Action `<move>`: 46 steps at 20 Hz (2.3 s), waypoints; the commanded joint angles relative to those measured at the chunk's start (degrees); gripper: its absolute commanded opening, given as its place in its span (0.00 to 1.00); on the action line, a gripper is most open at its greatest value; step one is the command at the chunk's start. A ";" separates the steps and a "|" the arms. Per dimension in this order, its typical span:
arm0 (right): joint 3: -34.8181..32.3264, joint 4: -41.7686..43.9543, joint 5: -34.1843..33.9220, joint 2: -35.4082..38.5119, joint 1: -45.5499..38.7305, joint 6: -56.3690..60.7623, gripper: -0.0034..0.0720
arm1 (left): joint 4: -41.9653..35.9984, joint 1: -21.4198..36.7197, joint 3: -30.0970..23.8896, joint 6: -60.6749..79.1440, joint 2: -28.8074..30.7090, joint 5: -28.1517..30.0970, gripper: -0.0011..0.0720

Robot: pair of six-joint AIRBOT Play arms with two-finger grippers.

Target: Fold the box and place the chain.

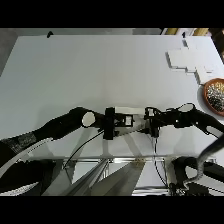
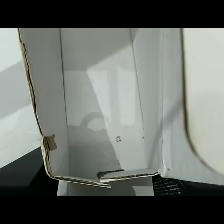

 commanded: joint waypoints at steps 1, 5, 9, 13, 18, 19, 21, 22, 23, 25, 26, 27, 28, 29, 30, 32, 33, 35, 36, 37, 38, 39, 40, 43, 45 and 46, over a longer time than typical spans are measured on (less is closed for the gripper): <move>0.04 0.28 -0.46 0.04 0.00 0.24 0.50 | -0.15 1.11 0.02 -3.06 3.04 -3.91 0.57; 0.04 0.28 -0.46 0.04 0.00 0.24 0.50 | 2.67 4.57 0.02 -13.75 9.27 -11.41 0.02; 0.04 0.26 -0.48 0.04 0.00 0.24 0.50 | 12.57 9.22 0.02 -43.95 15.58 -12.28 0.02; 0.04 0.26 -0.48 0.04 0.00 0.24 0.50 | 17.92 14.49 -0.61 -76.35 16.15 -14.56 0.02; 0.04 0.28 -0.46 0.04 0.00 0.24 0.50 | 9.55 16.61 -6.56 -84.87 9.60 -10.05 0.02; 0.04 0.28 -0.46 0.04 0.00 0.24 0.50 | 8.17 16.52 -6.69 -84.85 7.82 -10.25 0.02; 0.04 0.26 -0.46 0.04 0.00 0.24 0.50 | 5.66 16.09 -6.69 -84.83 5.66 -10.08 0.03; 0.04 0.28 -0.46 0.04 0.00 0.24 0.50 | 4.87 15.80 -6.69 -84.80 5.35 -9.99 0.03; 0.04 0.28 -0.48 0.04 0.00 0.24 0.50 | 3.48 15.69 -6.69 -84.72 5.40 -10.03 0.03; 0.04 0.28 -0.46 0.04 0.00 0.24 0.50 | -0.94 15.69 -6.69 -82.16 5.38 -10.40 0.03; 0.04 0.28 -0.46 0.04 0.00 0.24 0.50 | -1.97 15.67 -6.69 -81.99 5.38 -10.27 0.03; 0.04 0.26 -0.46 0.04 0.00 0.24 0.50 | -2.10 15.26 -6.69 -81.99 5.31 -10.25 0.03; 0.04 0.26 -0.46 0.04 0.00 0.24 0.50 | -2.12 14.82 -6.69 -82.01 4.98 -10.29 0.03; 0.04 0.28 -0.46 0.04 0.00 0.24 0.50 | -2.16 14.27 -6.69 -82.16 4.24 -10.45 0.03; 0.04 0.28 -0.46 0.04 0.00 0.24 0.50 | -2.21 13.88 -6.69 -82.47 3.43 -10.49 0.03; 0.04 0.28 -0.46 0.04 0.00 0.24 0.50 | -2.38 13.42 -6.69 -82.47 2.45 -10.82 0.03; 0.04 0.28 -0.46 0.04 0.00 0.24 0.50 | -2.49 13.27 -6.69 -82.47 2.58 -10.64 0.03; 0.04 0.26 -0.46 0.04 0.00 0.24 0.50 | -4.15 13.18 -6.67 -82.44 3.13 -10.29 0.03; 0.04 0.28 -0.46 0.04 0.00 0.24 0.50 | -5.38 13.18 -6.67 -82.42 3.48 -9.94 0.03; 0.04 0.28 -0.46 0.04 0.00 0.24 0.50 | -6.25 13.18 -6.67 -82.40 3.98 -9.57 0.03; 0.04 0.28 -0.46 0.04 0.00 0.24 0.50 | -6.47 13.18 -6.67 -82.40 4.50 -9.27 0.03; 0.04 0.28 -0.46 0.04 0.00 0.24 0.50 | -6.47 13.18 -6.67 -82.42 5.27 -9.03 0.03; 0.04 0.28 -0.46 0.04 0.00 0.24 0.50 | -6.64 13.00 -6.67 -82.42 6.12 -8.74 0.03; 0.04 0.28 -0.46 0.04 0.00 0.24 0.50 | -8.26 11.78 -6.64 -82.36 7.85 -6.86 0.03; 0.04 0.28 -0.46 0.04 0.00 0.24 0.50 | -9.90 10.27 -6.32 -80.91 7.87 -5.42 0.03; 0.04 0.28 -0.46 0.04 0.00 0.24 0.50 | -10.25 9.81 -5.75 -79.78 7.87 -5.16 0.04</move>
